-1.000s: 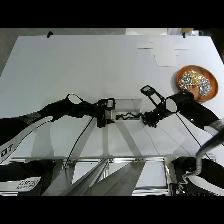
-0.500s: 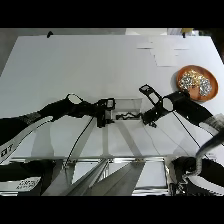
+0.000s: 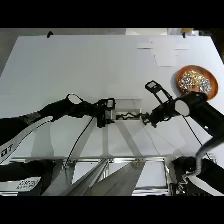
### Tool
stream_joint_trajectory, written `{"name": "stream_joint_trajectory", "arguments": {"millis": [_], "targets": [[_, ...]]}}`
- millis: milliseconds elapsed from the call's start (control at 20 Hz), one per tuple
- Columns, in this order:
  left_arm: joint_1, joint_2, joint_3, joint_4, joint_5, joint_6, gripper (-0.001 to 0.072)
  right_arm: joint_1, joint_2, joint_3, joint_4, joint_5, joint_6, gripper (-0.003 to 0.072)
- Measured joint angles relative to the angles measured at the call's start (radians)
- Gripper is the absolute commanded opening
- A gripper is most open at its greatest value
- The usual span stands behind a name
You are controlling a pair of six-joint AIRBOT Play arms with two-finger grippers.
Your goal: Fold the box and place the chain.
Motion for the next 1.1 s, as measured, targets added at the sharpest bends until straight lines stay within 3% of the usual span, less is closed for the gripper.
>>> {"name": "stream_joint_trajectory", "arguments": {"millis": [200,500,800,1100], "targets": [[0.000,0.000,0.000,0.000,0.000,0.000,0.0271,0.000,0.150,0.033,0.013,0.063,-0.003,0.0015],[0.000,0.000,0.000,0.000,0.000,0.000,0.0271,0.000,0.224,0.231,0.217,0.063,-0.051,0.0015],[0.000,0.000,0.000,0.000,0.000,0.000,0.0271,0.000,0.222,0.333,0.478,-0.045,-0.147,0.0015],[0.000,0.000,0.000,0.000,0.000,0.000,0.0271,0.000,0.100,0.346,0.622,-0.058,-0.229,0.0015]]}}
